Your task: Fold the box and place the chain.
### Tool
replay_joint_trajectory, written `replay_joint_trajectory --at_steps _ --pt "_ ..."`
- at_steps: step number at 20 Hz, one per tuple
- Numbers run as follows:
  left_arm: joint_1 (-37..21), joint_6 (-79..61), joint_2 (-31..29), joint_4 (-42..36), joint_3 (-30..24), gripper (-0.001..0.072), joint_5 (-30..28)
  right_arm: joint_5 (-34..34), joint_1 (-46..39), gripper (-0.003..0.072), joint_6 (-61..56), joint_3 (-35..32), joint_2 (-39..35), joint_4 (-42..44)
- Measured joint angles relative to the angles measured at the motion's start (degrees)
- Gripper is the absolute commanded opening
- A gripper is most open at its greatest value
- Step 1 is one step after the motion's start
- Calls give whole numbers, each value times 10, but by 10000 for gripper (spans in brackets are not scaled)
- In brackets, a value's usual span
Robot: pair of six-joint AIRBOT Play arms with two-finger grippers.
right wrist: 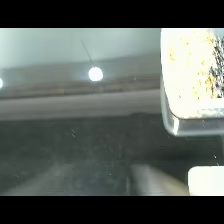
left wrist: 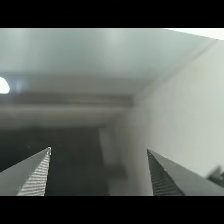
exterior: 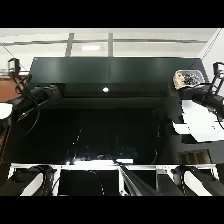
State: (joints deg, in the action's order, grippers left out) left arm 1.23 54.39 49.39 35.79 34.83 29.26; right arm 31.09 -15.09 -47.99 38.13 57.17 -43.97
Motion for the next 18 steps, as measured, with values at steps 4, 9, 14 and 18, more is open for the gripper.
replay_joint_trajectory --at_steps 4,9,14,18 --pt "2 54 53 113 69 716 87 0 -56 717 -124 54 24 -160" --pt "2 248 70 391 144 716 199 22 -224 717 -302 166 80 -357" --pt "3 320 73 473 160 714 227 174 -360 717 -313 270 173 -415" --pt "4 337 74 491 164 713 237 295 -404 717 -269 337 262 -425"
